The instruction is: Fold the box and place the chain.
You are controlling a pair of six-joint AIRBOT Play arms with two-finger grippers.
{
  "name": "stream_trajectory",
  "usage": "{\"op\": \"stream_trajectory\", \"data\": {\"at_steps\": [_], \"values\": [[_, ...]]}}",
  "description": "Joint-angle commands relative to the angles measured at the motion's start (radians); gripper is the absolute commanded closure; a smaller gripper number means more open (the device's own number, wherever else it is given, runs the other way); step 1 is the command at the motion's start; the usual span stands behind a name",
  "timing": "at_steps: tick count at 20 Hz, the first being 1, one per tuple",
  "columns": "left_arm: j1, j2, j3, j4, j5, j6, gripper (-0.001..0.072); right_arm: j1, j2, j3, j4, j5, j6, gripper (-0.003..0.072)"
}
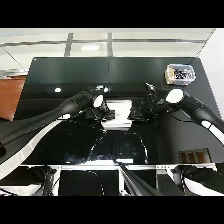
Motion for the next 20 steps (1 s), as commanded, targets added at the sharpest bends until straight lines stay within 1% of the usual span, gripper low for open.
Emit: {"op": "stream_trajectory", "data": {"at_steps": [1, 4, 8, 12, 14, 20], "values": [[0.000, 0.000, 0.000, 0.000, -0.006, 0.001, 0.0683, 0.068, -0.018, 0.062, -0.190, -0.002, 0.201, 0.0393], [0.000, 0.000, 0.000, 0.000, -0.011, 0.011, 0.0683, 0.146, -0.057, 0.115, -0.315, 0.003, 0.340, 0.0392], [0.004, 0.000, 0.000, 0.000, -0.011, 0.011, 0.0682, 0.233, -0.130, 0.209, -0.528, 0.068, 0.549, 0.0393], [0.005, 0.000, 0.000, -0.005, -0.008, 0.011, 0.0682, 0.254, -0.196, 0.290, -0.599, 0.156, 0.631, 0.0393], [0.005, 0.000, 0.000, -0.006, -0.008, 0.011, 0.0682, 0.254, -0.226, 0.313, -0.604, 0.200, 0.644, 0.0393], [0.005, 0.000, 0.000, -0.011, -0.007, 0.011, 0.0682, 0.266, -0.258, 0.315, -0.599, 0.204, 0.661, 0.0393]]}}
